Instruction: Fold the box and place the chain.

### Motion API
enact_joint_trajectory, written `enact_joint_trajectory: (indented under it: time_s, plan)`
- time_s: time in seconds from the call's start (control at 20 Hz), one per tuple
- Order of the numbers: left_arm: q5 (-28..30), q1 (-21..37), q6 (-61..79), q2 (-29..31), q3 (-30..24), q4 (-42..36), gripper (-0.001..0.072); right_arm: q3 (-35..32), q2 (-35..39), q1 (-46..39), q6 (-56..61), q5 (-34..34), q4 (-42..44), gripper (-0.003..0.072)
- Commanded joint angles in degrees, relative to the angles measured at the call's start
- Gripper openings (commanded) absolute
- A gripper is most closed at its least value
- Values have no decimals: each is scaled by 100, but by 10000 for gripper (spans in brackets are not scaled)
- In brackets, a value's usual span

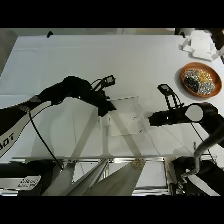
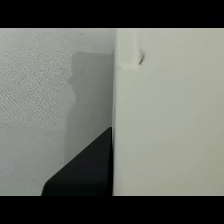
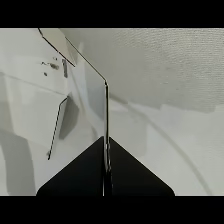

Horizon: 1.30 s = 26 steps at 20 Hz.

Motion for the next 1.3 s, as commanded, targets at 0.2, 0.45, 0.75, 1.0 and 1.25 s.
enact_joint_trajectory:
  time_s: [0.2, 0.45, 0.75, 1.0, 1.25]
  plan:
    - [85, -11, -2, 658, 4, 450, 9, 197, 341, 2, -24, 289, -157, 306]
    - [750, -22, -555, 979, 0, 463, 1, 549, 922, 2, -44, 1252, -754, 326]
    - [431, -898, -636, 1637, -122, 658, 0, 549, 2164, 2, -492, 2083, -1425, 326]
    - [-1591, -1342, -516, 2138, -1517, 619, 1, 542, 2957, 2, -951, 2387, -1377, 326]
    - [-1996, -1325, 0, 1823, -1641, 780, 4, 542, 3029, 2, -1025, 2144, -1082, 325]
